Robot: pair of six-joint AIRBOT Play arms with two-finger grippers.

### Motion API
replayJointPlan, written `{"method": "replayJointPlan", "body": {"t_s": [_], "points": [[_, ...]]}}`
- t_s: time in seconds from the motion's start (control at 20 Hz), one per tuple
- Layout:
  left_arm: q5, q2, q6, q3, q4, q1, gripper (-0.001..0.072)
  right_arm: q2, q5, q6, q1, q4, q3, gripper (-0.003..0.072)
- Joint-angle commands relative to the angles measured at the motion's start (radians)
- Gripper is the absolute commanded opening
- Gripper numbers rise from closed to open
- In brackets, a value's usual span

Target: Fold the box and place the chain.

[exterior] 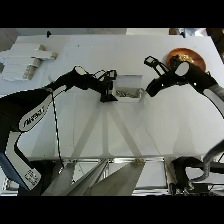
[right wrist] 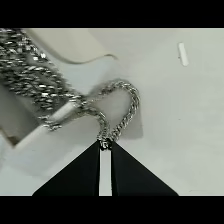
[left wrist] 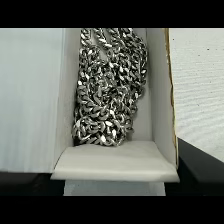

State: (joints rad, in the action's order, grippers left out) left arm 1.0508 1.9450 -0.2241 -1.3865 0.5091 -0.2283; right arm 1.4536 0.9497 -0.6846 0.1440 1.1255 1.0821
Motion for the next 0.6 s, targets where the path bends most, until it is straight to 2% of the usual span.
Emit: {"method": "replayJointPlan", "body": {"t_s": [0.0, 0.3, 0.55], "points": [[0.0, 0.0, 0.0, 0.0, 0.0, 0.0, 0.0376, -0.06, 0.073, 0.001, 0.031, -0.041, 0.0, 0.0014], [0.0, 0.0, 0.0, 0.0, 0.0, 0.0, 0.0376, -0.097, 0.026, -0.01, 0.162, -0.089, 0.0, 0.0014], [0.0, 0.0, 0.0, 0.0, 0.0, 0.0, 0.0376, -0.096, -0.13, -0.048, 0.278, -0.101, 0.0, 0.0014]]}}
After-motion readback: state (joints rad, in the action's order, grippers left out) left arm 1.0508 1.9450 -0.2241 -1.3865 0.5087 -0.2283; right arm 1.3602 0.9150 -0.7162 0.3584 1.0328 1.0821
